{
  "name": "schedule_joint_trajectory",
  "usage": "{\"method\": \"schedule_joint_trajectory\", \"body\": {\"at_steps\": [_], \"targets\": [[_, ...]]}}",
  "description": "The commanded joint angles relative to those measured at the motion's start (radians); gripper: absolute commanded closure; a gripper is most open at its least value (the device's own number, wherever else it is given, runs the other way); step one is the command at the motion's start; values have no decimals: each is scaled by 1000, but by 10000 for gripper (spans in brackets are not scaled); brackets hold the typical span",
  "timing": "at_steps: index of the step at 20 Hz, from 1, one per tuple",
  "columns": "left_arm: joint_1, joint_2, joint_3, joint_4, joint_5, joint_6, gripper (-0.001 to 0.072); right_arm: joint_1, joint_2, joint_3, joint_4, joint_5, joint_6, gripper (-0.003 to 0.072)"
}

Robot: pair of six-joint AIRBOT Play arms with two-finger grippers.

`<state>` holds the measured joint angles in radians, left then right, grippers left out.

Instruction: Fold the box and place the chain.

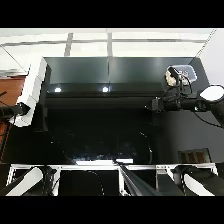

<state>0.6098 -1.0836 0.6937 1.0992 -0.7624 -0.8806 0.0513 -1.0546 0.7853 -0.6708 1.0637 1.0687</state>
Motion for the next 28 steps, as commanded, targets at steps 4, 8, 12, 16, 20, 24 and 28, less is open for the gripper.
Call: {"method": "schedule_joint_trajectory", "body": {"at_steps": [4,8,12,16,20,24,28], "targets": [[-8,-38,8,18,63,6,-6,0,0,0,0,-3,0,669],[-8,-4,163,-19,-12,-2,-6,0,0,0,1,-3,0,669],[-18,29,332,-332,-137,-14,145,10,0,0,-4,-87,-8,669],[-209,41,337,-445,-321,52,684,123,-11,0,-108,-313,-15,669],[-590,151,130,-292,56,53,685,202,-78,0,-285,-483,14,670],[-727,207,-12,-217,283,30,680,162,-126,0,-376,-451,77,669],[-726,206,-12,-217,263,32,680,159,-126,0,-377,-455,76,669]]}}
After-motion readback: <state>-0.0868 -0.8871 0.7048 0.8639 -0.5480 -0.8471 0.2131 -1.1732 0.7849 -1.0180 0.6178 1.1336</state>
